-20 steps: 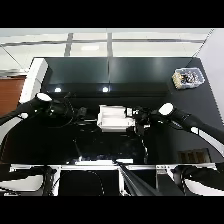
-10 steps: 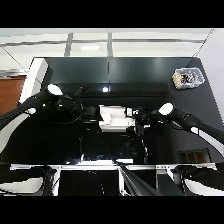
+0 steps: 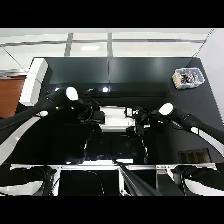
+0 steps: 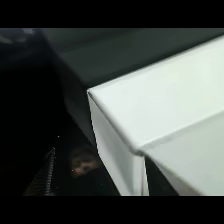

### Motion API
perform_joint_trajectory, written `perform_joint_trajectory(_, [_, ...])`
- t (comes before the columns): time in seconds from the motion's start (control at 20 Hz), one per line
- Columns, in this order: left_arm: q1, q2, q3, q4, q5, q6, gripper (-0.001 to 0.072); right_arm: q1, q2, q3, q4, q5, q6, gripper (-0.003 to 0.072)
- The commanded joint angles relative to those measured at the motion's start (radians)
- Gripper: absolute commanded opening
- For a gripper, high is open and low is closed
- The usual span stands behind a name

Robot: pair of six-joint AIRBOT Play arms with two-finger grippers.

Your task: Fold the box and place the chain.

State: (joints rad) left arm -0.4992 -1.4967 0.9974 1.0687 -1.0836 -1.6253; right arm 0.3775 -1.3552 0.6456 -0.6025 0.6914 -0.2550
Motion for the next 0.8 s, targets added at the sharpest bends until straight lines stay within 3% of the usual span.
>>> perform_joint_trajectory(0.0, [-0.117,0.000,0.049,0.280,0.018,-0.263,0.0618,0.001,0.000,0.000,0.000,0.000,0.000,0.0197])
perform_joint_trajectory(0.2, [-0.217,0.000,0.114,0.417,0.011,-0.419,0.0618,0.001,0.000,0.000,0.000,0.000,0.000,0.0197])
perform_joint_trajectory(0.4, [-0.229,0.000,0.127,0.423,-0.003,-0.506,0.0611,0.001,0.000,0.000,0.000,0.000,0.000,0.0197])
perform_joint_trajectory(0.5, [-0.232,0.000,0.127,0.423,-0.003,-0.556,0.0490,0.001,0.000,0.000,0.000,0.000,0.000,0.0197])
perform_joint_trajectory(0.75, [-0.253,-0.001,0.127,0.427,-0.002,-0.689,0.0488,0.001,0.000,0.000,0.000,0.000,0.000,0.0196])
